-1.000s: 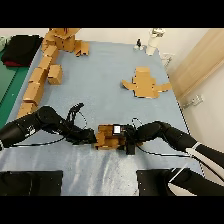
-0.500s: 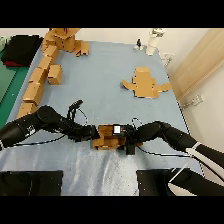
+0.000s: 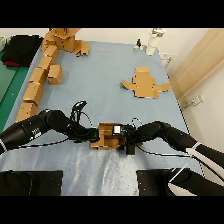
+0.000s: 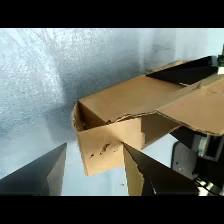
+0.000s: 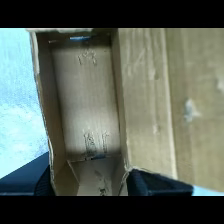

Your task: Fold the box.

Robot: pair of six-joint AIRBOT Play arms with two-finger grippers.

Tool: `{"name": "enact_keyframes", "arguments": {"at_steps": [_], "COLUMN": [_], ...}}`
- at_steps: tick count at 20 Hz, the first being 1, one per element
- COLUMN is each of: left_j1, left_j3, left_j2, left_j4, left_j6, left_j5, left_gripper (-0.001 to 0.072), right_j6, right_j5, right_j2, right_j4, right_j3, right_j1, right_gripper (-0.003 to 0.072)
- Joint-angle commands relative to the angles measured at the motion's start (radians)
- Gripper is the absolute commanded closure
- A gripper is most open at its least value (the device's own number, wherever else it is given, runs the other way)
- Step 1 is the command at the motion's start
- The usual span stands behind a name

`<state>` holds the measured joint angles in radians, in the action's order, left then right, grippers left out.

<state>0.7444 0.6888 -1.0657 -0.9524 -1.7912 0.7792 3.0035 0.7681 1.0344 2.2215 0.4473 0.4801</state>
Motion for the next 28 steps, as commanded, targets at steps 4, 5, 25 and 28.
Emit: {"name": "enact_keyframes", "arguments": {"at_steps": [4,5,25,28], "left_j1": [0.085,0.107,0.229,0.274], "left_j3": [0.042,0.047,0.138,0.200], "left_j2": [-0.028,-0.043,-0.137,-0.195], "left_j4": [-0.151,-0.151,-0.359,-0.426], "left_j6": [-0.200,-0.200,-0.530,-0.570], "left_j5": [-0.017,-0.017,0.025,0.060], "left_gripper": [0.0163,0.0162,0.0168,0.0169], "right_j6": [0.000,0.000,0.000,0.000], "right_j5": [0.000,0.000,0.000,0.000], "right_j2": [0.000,0.000,0.000,0.000], "right_j4": [0.000,0.000,0.000,0.000], "right_j3": [0.000,0.000,0.000,0.000], "right_j1": [0.000,0.000,0.000,0.000], "right_gripper": [0.0240,0.0240,0.0240,0.0240]}}
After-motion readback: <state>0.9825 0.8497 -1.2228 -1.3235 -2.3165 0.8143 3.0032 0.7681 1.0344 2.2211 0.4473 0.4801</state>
